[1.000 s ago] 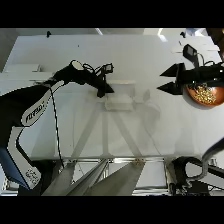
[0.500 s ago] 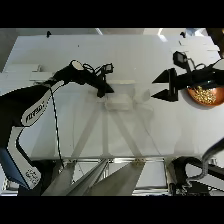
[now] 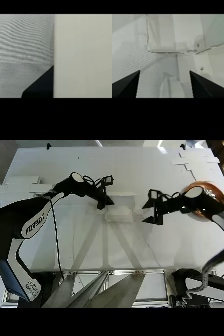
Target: Fold the box and place the chain.
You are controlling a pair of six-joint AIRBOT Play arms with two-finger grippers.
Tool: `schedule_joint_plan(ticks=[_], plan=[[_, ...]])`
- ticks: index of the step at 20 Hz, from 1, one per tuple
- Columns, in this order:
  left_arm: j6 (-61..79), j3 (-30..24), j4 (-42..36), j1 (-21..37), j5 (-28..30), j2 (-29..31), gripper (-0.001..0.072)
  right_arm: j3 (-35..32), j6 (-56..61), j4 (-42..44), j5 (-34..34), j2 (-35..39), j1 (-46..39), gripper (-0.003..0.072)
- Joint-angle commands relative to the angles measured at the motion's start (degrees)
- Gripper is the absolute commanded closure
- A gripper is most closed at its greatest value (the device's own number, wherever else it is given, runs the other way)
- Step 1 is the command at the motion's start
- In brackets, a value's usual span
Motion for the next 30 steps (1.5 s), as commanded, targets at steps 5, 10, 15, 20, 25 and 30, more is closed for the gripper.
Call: schedule_joint_plan(ticks=[5, 10, 15, 20, 25, 30], plan=[[0.00, -0.02, 0.00, 0.00, 0.00, -0.02, 0.0702, -1.03, -3.87, 9.33, -14.03, -7.04, 5.29, -0.0009], [0.00, -0.02, 0.00, 0.00, 0.00, -0.02, 0.0702, -1.01, -6.25, 16.02, -14.99, -7.67, 5.29, -0.0009], [0.00, -0.02, 0.00, 0.00, 0.00, -0.02, 0.0702, -0.92, -4.42, 15.80, -17.14, -6.99, 5.25, -0.0009], [0.00, -0.02, -0.02, 0.00, -0.02, -0.02, 0.0702, -0.92, 3.37, 10.67, -19.93, -4.20, 5.25, -0.0009], [0.00, -0.02, -0.02, 0.00, 0.00, -0.02, 0.0702, -0.92, 4.50, 9.99, -19.91, -2.69, 5.25, -0.0009], [0.00, -0.02, 0.00, 0.00, 0.00, -0.02, 0.0702, -0.92, 11.54, 9.55, -19.87, -2.69, 5.25, -0.0009]])
